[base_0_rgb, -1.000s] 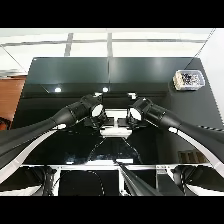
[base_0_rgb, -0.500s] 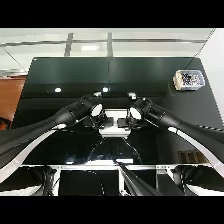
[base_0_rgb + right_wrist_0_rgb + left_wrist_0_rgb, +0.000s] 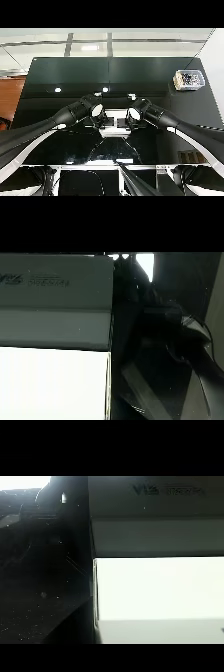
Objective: Fold the box and place the chain.
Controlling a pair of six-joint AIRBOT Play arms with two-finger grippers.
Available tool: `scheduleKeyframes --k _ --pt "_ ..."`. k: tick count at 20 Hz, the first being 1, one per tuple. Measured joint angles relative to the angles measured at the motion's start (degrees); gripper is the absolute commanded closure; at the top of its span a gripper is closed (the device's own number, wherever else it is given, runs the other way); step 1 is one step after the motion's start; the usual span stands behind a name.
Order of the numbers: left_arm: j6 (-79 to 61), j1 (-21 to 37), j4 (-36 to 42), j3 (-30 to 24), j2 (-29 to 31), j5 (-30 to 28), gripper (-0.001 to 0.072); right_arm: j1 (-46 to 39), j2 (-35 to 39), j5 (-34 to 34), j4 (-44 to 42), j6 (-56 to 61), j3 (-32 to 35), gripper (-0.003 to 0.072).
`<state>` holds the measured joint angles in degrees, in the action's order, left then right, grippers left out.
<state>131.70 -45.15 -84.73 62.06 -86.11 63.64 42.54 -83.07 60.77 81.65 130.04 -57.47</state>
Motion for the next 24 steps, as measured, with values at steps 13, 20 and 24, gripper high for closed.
scheduleKeyframes --k 13,20,24 --pt "-0.1 0.0 -0.1 0.0 0.0 0.1 0.0683 -5.5 19.8 11.1 11.6 -12.4 -1.6 0.0252" --pt "0.0 0.0 -0.1 0.0 0.0 0.4 0.0683 -29.9 21.8 -2.3 31.1 -14.8 2.1 -0.0034" --pt "0.0 0.0 -0.1 0.0 0.0 0.8 0.0683 -44.7 10.1 -11.1 19.6 -14.8 -5.5 -0.0034"
